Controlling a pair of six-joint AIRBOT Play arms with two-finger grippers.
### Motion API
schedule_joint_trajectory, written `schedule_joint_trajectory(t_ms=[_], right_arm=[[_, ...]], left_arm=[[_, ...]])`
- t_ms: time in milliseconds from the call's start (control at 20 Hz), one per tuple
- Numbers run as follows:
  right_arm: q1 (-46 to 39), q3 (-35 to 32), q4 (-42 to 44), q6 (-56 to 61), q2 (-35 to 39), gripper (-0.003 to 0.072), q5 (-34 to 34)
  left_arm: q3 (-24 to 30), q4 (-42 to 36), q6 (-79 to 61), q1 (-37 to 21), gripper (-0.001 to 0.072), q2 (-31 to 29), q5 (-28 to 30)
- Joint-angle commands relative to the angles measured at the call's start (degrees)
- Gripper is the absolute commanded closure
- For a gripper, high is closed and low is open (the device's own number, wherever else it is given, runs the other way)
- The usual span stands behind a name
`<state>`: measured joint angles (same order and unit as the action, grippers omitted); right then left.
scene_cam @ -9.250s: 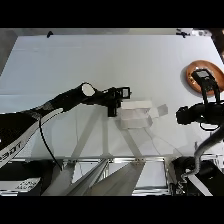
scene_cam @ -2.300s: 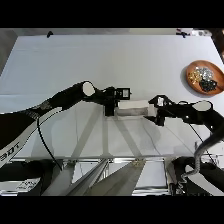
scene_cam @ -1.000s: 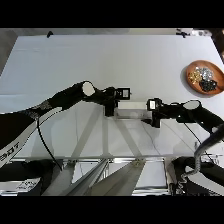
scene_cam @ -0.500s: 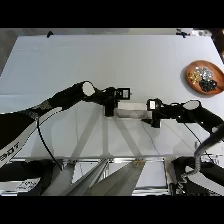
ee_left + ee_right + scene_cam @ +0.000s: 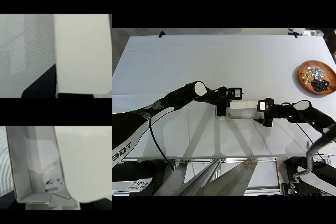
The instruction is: Fold the box and place the chain.
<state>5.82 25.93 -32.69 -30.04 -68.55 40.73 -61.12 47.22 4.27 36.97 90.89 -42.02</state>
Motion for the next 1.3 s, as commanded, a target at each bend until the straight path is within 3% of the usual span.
schedule_joint_trajectory(t_ms=[0,350,1150,1200,1250], right_arm=[[0.2,0.0,0.1,0.0,0.0,0.0007,-1.2],[0.2,0.0,3.0,-2.2,0.0,-0.0034,1.8],[0.2,0.0,4.0,-3.0,0.0,-0.003,6.7],[0.2,0.0,4.0,-3.0,0.0,-0.0008,6.6],[0.2,0.0,4.0,-3.0,0.0,0.0068,6.3]], left_arm=[[0.0,0.0,-0.2,0.0,0.0694,0.0,-0.2],[0.0,0.0,-0.2,0.0,0.0694,0.0,-0.2],[0.0,0.0,-0.2,0.0,0.0694,0.0,-0.2],[0.0,0.0,-0.2,0.0,0.0694,0.0,-0.2],[0.0,0.0,-0.2,0.0,0.0694,0.0,-0.2]])
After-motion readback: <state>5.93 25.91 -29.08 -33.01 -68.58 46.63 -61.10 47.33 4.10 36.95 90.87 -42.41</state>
